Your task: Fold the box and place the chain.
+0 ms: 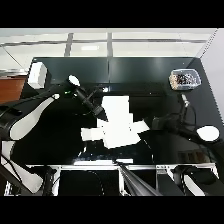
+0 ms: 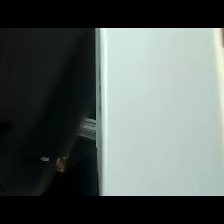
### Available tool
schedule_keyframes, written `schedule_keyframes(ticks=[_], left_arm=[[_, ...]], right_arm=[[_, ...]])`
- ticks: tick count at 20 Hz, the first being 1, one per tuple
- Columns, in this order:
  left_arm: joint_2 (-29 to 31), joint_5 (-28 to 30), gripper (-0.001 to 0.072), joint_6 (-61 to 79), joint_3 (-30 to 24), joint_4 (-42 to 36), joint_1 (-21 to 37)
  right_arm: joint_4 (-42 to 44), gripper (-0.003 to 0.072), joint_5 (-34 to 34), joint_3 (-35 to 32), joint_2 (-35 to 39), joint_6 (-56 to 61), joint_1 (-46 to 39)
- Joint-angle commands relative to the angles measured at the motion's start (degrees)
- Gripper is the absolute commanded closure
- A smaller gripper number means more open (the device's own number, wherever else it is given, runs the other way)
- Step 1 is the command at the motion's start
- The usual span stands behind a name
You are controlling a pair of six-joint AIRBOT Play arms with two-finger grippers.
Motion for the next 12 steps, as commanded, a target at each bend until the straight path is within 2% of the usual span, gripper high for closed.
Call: schedule_keyframes(ticks=[1, 3, 5, 6, 9, 12], left_arm=[[3.7, 2.4, 0.0686, 3.3, -2.1, -0.2, -0.7], [9.7, 9.9, 0.0686, 12.6, -8.5, -5.0, -2.7], [15.2, 18.8, 0.0685, 23.6, -15.4, -12.0, -4.8], [16.6, 22.7, 0.0685, 27.5, -17.5, -12.0, -5.9], [16.9, 28.0, 0.0685, 33.9, -18.0, -5.5, -9.1], [16.7, 33.9, 0.0684, 39.8, -17.9, -2.9, -11.8]], right_arm=[[-19.4, -0.002, 12.7, 11.4, 0.1, -2.1, -3.9], [-26.7, -0.002, 13.6, 16.9, 0.1, -5.2, -3.8], [-30.7, -0.0019, 10.0, 18.1, 0.1, -5.3, -3.8], [-30.9, -0.0019, 8.7, 18.1, 0.1, -5.3, -3.8], [-24.6, -0.0019, 8.8, 17.9, 0.0, -5.3, -3.7], [-22.4, -0.0019, 11.4, 15.3, 0.0, -14.9, -3.7]])
